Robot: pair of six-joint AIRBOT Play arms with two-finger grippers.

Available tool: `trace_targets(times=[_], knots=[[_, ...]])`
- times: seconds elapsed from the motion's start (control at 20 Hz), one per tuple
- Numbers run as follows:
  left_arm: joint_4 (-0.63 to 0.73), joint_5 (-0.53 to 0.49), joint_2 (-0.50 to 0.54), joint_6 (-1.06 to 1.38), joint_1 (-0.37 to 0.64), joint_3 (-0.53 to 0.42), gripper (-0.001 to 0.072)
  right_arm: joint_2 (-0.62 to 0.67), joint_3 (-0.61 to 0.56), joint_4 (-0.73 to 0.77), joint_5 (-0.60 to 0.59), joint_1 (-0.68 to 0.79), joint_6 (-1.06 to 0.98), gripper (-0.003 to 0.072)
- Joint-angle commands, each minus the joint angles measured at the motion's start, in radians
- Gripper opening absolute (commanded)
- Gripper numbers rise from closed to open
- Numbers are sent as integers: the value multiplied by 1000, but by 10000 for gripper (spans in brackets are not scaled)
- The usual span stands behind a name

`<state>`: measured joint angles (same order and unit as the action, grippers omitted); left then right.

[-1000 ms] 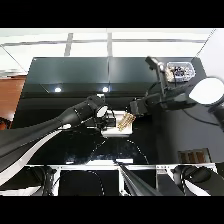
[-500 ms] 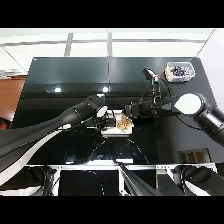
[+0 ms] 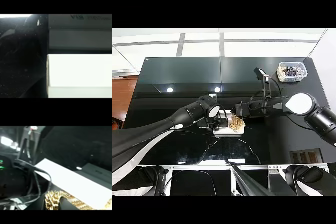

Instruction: Fold the box and place the chain.

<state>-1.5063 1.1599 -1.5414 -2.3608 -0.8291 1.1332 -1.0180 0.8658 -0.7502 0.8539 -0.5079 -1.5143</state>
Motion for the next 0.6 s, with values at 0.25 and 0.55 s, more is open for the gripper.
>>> trace_targets(times=[0.25, 0.55], knots=[[0, 0, 0, 0, 0, 1, 29, 1, 38, 62, 41, -1, 35, 11], [0, 0, 0, 0, 0, 1, 29, -1, 40, -77, 73, -1, -63, 13]])
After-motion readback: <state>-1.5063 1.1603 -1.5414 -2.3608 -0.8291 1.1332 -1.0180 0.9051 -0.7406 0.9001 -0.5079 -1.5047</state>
